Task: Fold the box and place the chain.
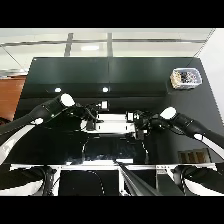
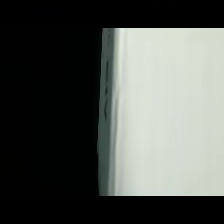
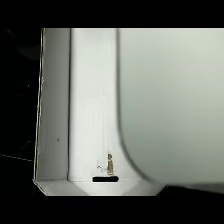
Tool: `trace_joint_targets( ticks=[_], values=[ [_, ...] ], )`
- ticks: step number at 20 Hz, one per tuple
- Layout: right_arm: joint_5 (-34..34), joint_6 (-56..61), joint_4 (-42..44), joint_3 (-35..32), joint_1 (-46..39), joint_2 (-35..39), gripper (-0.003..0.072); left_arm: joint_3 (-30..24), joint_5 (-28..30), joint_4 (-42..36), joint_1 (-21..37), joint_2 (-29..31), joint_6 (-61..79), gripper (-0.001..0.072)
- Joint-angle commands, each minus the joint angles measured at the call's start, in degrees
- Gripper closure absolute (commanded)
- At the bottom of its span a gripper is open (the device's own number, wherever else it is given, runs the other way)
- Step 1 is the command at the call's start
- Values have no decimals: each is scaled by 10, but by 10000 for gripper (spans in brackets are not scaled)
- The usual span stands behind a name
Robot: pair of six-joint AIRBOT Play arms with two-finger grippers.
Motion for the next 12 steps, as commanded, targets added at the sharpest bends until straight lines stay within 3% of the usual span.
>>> trace_joint_targets(
  ticks=[1, 12],
  values=[
    [-5, 0, -2, 0, 0, -4, -21, 1, 0, 0, 0, 0, -2, 683],
    [-11, 0, -2, 0, 1, -6, -21, 0, 1, 9, 0, -11, -2, 683]
  ],
)
